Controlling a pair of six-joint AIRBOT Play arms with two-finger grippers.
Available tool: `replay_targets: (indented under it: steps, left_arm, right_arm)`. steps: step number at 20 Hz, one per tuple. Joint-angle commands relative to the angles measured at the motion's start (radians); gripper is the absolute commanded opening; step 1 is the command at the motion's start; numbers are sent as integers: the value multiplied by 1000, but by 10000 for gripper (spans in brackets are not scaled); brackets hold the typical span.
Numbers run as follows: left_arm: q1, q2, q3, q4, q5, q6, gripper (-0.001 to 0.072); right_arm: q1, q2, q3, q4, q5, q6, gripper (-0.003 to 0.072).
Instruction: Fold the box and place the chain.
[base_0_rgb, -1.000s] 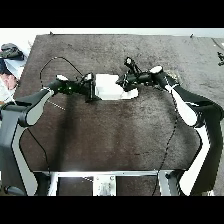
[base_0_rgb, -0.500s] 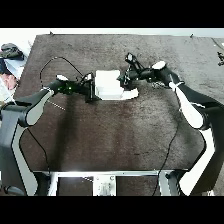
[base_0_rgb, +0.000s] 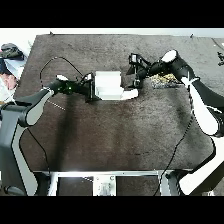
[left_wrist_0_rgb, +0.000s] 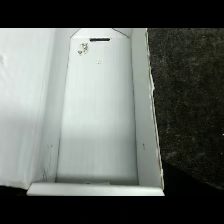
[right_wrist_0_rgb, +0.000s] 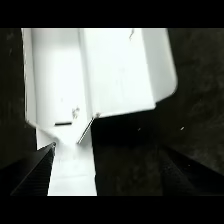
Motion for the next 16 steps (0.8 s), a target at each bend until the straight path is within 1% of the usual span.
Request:
replay_targets:
  steps: [1, 5, 6, 7, 8, 13, 16]
  left_arm:
    - [0, 0, 1, 0, 0, 0, 471]
    - [0, 0, 1, 0, 0, 0, 471]
    - [0, 0, 1, 0, 0, 0, 471]
    - [0, 0, 1, 0, 0, 0, 471]
    - [0, 0, 1, -1, 0, 0, 471]
    - [0, 0, 1, -2, 0, 0, 471]
    - [0, 0, 1, -2, 0, 0, 471]
  right_arm:
    - [9, -42, 0, -75, 30, 10, 684]
    - [40, -97, 0, -79, 66, 10, 682]
    - [46, -105, 0, -79, 58, 11, 634]
    - [50, -111, 0, -78, 51, 11, 515]
    - [53, -115, 0, -78, 51, 10, 463]
    - [54, -118, 0, -68, 51, 10, 460]
    - [55, -118, 0, -28, 51, 11, 460]
